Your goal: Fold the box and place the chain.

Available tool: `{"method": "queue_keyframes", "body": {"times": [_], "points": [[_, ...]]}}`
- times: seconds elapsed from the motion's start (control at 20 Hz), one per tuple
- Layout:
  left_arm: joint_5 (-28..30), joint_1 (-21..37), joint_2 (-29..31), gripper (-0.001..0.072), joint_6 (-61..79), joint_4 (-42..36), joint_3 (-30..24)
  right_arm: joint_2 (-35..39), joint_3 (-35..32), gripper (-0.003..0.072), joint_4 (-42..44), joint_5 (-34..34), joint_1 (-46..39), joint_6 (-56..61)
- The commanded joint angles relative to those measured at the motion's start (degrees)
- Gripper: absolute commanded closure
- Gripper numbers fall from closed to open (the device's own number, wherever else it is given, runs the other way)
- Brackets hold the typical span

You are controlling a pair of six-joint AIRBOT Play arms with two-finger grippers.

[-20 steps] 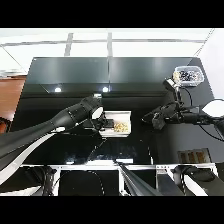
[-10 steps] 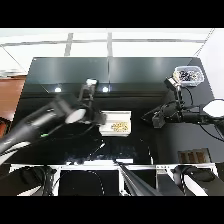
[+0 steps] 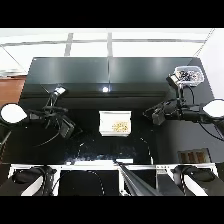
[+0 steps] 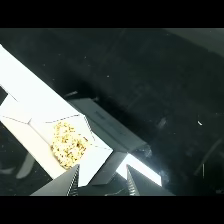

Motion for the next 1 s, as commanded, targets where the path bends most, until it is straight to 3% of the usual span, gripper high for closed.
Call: {"method": "queue_keyframes", "body": {"times": [0.0, 0.15, 0.3, 0.45, 0.65, 0.8, 0.95], "points": [[4.85, 2.91, -3.76, -0.0011, 37.75, -12.02, -5.09, 0.0, 0.04, 0.034, -0.02, -1.09, -0.02, 1.44], [10.58, -3.17, -12.76, -0.0011, 52.39, -11.98, -3.06, 0.0, 0.04, 0.0341, -0.02, -1.03, 0.0, 2.8], [12.44, -8.09, -22.01, -0.0011, 53.96, -11.8, 0.2, 0.0, 0.04, 0.0341, -0.02, -0.79, 0.0, 4.24], [13.14, -8.63, -27.3, -0.0011, 53.96, -12.26, 2.14, 0.0, 0.04, 0.034, -0.02, -0.83, 0.0, 4.66], [14.43, -9.38, -29.27, -0.0011, 54.01, -12.85, 2.73, 0.0, 0.04, 0.0341, -0.02, -0.96, 0.0, 4.66], [15.74, -9.57, -29.27, -0.0011, 57.02, -19.06, 2.73, 0.0, 0.04, 0.0341, -0.02, -1.09, -0.02, 4.63], [16.31, -10.84, -29.38, -0.0011, 58.31, -19.74, 2.73, 0.0, 0.04, 0.034, -0.02, -1.31, -0.02, 4.63]]}}
